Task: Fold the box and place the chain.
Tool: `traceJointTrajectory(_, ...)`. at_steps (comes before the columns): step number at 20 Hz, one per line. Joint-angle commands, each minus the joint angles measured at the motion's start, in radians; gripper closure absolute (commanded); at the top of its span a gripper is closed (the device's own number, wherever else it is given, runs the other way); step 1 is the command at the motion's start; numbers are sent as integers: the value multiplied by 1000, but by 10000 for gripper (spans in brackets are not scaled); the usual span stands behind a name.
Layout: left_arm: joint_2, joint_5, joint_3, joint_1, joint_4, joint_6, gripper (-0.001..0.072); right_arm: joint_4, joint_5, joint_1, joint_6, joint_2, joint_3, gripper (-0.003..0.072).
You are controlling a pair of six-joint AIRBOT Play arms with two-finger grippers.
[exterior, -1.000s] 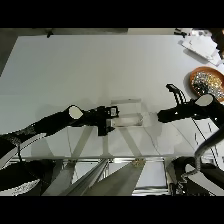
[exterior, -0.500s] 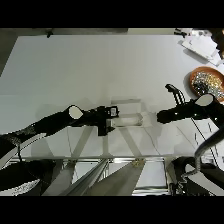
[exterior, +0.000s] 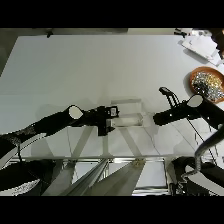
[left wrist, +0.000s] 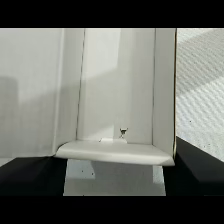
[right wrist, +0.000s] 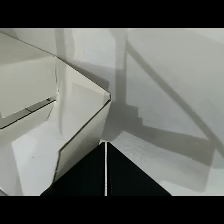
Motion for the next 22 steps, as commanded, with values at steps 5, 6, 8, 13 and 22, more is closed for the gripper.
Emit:
traceJointTrajectory(5,-1,0,0,-1,0,0,356,174,38,13,-74,6,0,674)
traceJointTrajectory(6,-1,0,0,-1,0,0,356,173,41,13,-74,13,0,673)
traceJointTrajectory(8,-1,0,0,-1,0,0,356,167,42,13,-73,34,0,625)
traceJointTrajectory(13,-1,0,0,-1,0,0,356,172,51,13,-23,99,24,554)
traceJointTrajectory(22,-1,0,0,-1,0,0,356,198,101,18,18,111,24,266)
